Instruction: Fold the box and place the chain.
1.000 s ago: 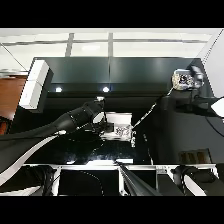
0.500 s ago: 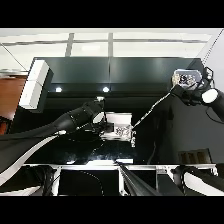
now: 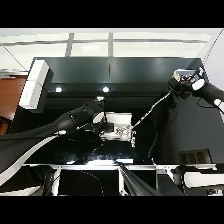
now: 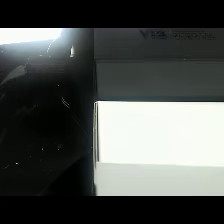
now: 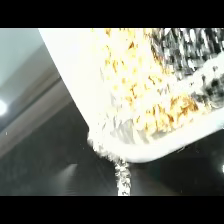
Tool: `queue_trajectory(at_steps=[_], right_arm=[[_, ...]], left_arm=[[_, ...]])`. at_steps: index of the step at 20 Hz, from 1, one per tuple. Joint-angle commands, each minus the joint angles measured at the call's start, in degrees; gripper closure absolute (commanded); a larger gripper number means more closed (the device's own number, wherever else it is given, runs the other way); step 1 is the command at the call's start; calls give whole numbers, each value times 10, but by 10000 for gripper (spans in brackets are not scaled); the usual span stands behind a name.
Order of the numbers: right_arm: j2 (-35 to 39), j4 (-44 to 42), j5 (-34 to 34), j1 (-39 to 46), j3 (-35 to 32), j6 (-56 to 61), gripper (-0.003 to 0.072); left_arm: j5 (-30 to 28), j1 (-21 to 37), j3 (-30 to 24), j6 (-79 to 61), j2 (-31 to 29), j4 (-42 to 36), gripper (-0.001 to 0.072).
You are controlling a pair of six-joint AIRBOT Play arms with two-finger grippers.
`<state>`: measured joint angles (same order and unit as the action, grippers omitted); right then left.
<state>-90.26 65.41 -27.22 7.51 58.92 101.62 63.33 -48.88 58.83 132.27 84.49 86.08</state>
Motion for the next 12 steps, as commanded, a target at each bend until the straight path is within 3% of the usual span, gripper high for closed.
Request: queue_trajectory(at_steps=[1,2,7,12], right_arm=[[-19,-2,7,0,14,12,517],[-18,-2,-7,0,17,9,648],[30,-4,-122,5,40,-95,647],[202,-7,-296,7,40,-222,647]], left_arm=[[2,0,0,0,0,0,676],[2,0,0,0,0,0,676],[2,0,0,0,0,0,676],[2,0,0,0,0,0,676]])
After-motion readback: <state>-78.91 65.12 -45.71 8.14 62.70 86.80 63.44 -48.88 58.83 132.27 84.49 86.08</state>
